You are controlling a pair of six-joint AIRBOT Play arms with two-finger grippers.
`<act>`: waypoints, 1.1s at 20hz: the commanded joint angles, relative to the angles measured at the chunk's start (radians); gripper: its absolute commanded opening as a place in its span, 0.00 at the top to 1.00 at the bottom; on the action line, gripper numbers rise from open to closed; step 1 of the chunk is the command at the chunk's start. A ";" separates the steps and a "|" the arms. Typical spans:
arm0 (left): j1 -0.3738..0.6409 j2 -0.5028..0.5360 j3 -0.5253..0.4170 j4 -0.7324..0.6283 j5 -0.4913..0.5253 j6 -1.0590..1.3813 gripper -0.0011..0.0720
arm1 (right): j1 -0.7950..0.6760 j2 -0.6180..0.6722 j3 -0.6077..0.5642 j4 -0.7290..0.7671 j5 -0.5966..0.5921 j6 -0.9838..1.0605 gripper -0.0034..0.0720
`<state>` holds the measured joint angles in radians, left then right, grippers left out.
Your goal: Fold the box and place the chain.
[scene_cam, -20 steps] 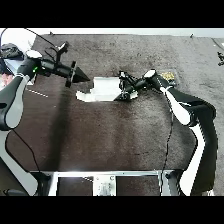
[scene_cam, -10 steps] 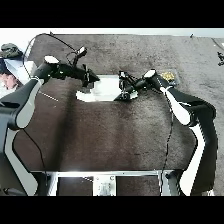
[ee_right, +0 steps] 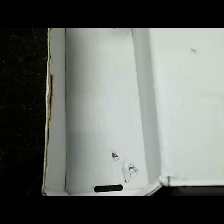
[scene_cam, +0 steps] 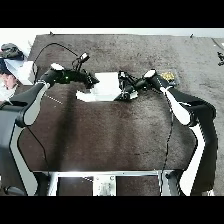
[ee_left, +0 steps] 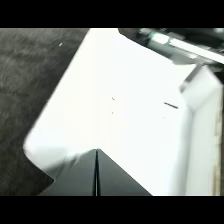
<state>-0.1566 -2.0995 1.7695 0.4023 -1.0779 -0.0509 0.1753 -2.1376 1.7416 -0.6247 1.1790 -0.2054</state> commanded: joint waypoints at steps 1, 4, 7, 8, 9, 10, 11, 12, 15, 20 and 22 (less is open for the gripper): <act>-0.005 -0.029 0.000 0.001 0.000 -0.001 0.97 | 0.000 -0.001 0.000 0.000 0.000 0.000 0.36; -0.005 -0.027 0.000 -0.014 -0.001 0.000 0.97 | 0.000 0.000 0.000 0.000 0.000 0.000 0.36; -0.005 -0.021 0.025 -0.019 -0.009 0.000 0.97 | 0.000 0.000 0.000 0.000 0.000 0.000 0.36; -0.002 -0.019 0.045 -0.019 -0.018 0.000 0.97 | 0.000 0.000 0.000 0.000 0.000 0.000 0.36; 0.006 -0.012 0.068 -0.019 -0.035 0.000 0.97 | 0.000 -0.001 0.000 0.000 0.000 0.000 0.36; 0.018 -0.002 0.088 -0.016 -0.058 0.000 0.97 | 0.000 0.000 0.000 0.000 0.000 0.000 0.36; 0.035 0.011 0.111 -0.016 -0.098 0.000 0.97 | 0.000 0.000 0.000 0.000 0.000 0.000 0.36; 0.053 0.028 0.126 -0.016 -0.136 -0.001 0.97 | 0.000 0.000 0.000 0.000 0.000 0.000 0.36; 0.101 0.084 0.134 -0.011 -0.254 0.000 0.97 | 0.000 0.000 0.000 0.000 0.000 0.000 0.36; 0.057 0.090 0.132 0.324 -0.418 0.083 0.19 | 0.000 0.000 0.000 0.000 0.000 0.000 0.36; 0.012 0.085 0.132 0.521 -0.350 0.085 0.19 | 0.000 -0.001 0.000 0.000 0.000 0.000 0.36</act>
